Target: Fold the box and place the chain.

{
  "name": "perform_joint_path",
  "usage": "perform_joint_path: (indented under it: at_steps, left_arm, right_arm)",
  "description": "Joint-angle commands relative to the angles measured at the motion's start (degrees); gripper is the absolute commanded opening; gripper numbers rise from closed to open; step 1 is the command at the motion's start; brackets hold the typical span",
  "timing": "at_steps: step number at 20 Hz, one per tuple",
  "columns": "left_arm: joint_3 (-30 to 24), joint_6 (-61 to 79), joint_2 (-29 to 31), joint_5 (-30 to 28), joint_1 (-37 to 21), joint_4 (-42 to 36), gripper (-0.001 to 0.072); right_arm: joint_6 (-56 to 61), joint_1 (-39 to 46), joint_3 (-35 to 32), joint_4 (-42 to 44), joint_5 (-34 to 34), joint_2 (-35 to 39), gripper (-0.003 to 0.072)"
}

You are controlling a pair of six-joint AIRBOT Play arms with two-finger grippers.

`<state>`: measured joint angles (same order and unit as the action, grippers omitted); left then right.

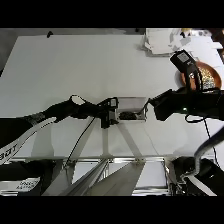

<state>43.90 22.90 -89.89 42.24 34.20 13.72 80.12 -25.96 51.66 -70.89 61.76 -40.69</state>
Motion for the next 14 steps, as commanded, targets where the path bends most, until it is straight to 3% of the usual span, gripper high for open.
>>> perform_joint_path:
  at_steps: [1, 6, 10, 14]
  left_arm:
    - [0.0, 0.0, 0.0, 0.0, 0.0, 0.0, 0.0136]
    - [0.0, 0.0, 0.0, 0.0, 0.0, 0.0, 0.0136]
    - [0.0, 0.0, 0.0, 0.0, 0.0, 0.0, 0.0136]
    - [0.0, 0.0, 0.0, 0.0, 0.0, 0.0, 0.0136]
  right_arm:
    - [0.0, -5.3, -1.0, 5.0, -7.4, 0.5, 0.0015]
    - [-0.1, -10.4, -5.5, 5.2, -19.2, -1.3, 0.0015]
    - [0.0, -10.4, -7.5, 4.7, -19.3, -3.5, 0.0015]
    - [2.4, -10.4, -14.8, 4.8, -22.9, -6.8, 0.0015]
